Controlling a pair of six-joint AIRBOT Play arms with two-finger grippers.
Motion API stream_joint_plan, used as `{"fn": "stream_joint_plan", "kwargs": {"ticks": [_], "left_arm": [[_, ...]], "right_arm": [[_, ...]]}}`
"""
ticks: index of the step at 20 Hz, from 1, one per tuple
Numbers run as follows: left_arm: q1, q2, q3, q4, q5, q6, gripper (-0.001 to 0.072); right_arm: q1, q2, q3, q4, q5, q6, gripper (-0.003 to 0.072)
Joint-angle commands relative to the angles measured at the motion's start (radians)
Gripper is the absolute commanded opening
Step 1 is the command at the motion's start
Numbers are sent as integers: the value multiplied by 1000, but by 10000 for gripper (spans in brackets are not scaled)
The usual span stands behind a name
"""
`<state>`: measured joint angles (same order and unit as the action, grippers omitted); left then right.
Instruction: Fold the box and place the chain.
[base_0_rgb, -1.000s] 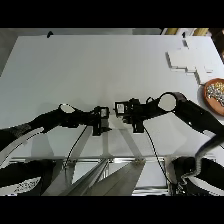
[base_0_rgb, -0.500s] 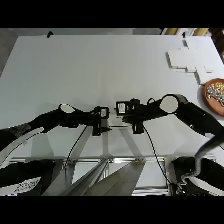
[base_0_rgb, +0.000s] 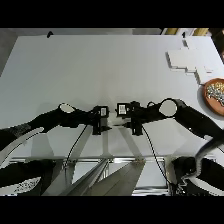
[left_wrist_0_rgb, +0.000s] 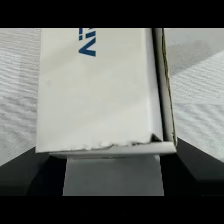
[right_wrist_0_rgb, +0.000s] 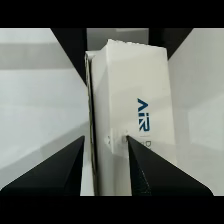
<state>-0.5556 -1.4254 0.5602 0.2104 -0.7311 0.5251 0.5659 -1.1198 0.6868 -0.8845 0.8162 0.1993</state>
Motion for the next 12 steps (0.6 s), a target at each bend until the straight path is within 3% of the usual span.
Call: {"fn": "stream_joint_plan", "kwargs": {"ticks": [1,5,8,12], "left_arm": [[-1,0,0,4,-6,2,69],[-1,0,0,4,-6,2,69],[-1,1,0,4,-6,2,69],[-1,1,0,4,-6,2,69]], "right_arm": [[0,20,-3,3,38,0,346],[-2,66,-3,3,35,1,328],[-2,57,-3,13,29,2,37],[-2,27,-8,42,47,2,35]]}}
